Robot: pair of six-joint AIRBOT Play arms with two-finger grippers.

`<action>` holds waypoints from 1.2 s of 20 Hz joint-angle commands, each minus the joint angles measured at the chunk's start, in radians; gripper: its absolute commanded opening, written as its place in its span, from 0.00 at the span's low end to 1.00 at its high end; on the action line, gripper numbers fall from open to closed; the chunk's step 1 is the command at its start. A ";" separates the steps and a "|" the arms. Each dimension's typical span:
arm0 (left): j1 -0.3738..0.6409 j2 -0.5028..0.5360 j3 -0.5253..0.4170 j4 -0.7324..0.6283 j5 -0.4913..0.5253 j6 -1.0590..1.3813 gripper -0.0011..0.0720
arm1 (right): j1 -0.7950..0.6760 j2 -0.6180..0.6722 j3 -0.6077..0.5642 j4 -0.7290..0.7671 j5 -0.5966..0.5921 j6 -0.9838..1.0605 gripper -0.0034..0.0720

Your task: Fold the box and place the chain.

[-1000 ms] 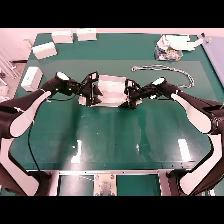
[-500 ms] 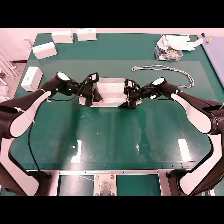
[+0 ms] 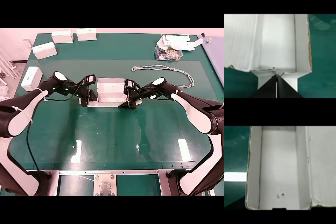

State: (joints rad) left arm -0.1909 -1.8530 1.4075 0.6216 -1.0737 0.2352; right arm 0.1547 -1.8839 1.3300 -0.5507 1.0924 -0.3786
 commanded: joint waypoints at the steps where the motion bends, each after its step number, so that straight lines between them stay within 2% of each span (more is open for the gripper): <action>1: 0.032 0.003 0.000 -0.047 -0.013 0.041 0.04 | 0.000 0.000 0.000 0.000 0.001 0.000 0.78; 7: 0.089 0.032 0.001 -0.076 0.000 0.036 0.04 | 0.000 0.000 0.000 0.000 0.001 0.000 0.78; 9: 0.112 0.054 0.001 -0.075 0.008 -0.037 0.04 | 0.000 0.000 -0.002 0.000 0.001 0.000 0.78; 11: 0.144 0.079 0.001 -0.068 0.020 -0.219 0.04 | 0.000 0.000 -0.002 0.000 0.001 0.000 0.78; 13: 0.182 0.087 0.001 -0.061 0.018 -0.513 0.04 | 0.000 0.000 -0.002 0.000 0.001 0.000 0.78; 15: 0.220 0.087 0.001 0.011 0.015 -0.791 0.04 | 0.000 0.000 -0.002 0.000 0.001 0.000 0.78; 19: 0.278 0.087 0.000 0.094 -0.079 -1.032 0.04 | 0.000 0.000 -0.002 0.000 0.001 0.000 0.78; 21: 0.280 0.087 0.000 0.159 -0.090 -1.125 0.04 | 0.000 0.000 -0.002 0.000 0.001 0.000 0.78; 24: 0.279 0.087 -0.014 0.171 -0.107 -1.187 0.04 | 0.000 0.000 -0.002 0.000 0.001 0.000 0.78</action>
State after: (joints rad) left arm 0.0803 -1.7672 1.4014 0.7517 -1.1526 -0.8192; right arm 0.1547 -1.8839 1.3289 -0.5507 1.0931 -0.3786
